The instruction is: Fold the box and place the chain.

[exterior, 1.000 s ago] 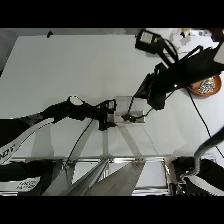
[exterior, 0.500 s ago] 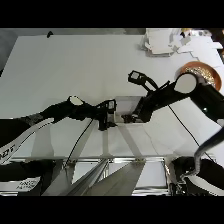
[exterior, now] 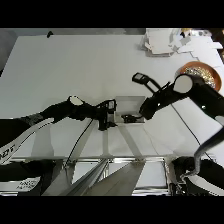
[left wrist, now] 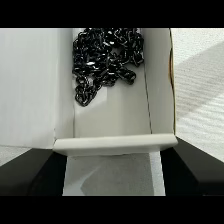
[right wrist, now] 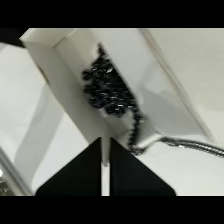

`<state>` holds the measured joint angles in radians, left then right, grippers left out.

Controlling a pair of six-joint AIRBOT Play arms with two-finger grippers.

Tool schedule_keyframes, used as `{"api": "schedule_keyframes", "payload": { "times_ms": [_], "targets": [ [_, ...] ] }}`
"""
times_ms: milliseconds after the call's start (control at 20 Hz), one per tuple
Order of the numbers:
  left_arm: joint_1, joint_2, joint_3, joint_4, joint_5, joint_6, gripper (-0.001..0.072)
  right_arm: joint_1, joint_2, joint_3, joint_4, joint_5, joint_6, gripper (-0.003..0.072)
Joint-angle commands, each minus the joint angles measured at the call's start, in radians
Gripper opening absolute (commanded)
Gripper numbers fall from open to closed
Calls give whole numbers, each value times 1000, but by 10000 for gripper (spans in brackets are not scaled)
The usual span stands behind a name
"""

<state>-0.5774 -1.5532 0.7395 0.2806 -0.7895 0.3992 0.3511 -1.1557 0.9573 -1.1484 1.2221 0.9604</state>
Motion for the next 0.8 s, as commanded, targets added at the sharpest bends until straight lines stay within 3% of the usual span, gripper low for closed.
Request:
{"api": "schedule_keyframes", "payload": {
  "times_ms": [0,200,450,750],
  "targets": [
    [0,0,0,0,0,0,208,-138,21,100,6,32,38,19],
    [0,0,0,0,0,0,208,-336,7,100,-5,-29,84,37],
    [0,0,0,0,0,0,208,-405,-84,100,-182,-149,198,345],
    [0,0,0,0,0,0,208,-399,-230,79,-239,-216,300,344]
  ]
}}
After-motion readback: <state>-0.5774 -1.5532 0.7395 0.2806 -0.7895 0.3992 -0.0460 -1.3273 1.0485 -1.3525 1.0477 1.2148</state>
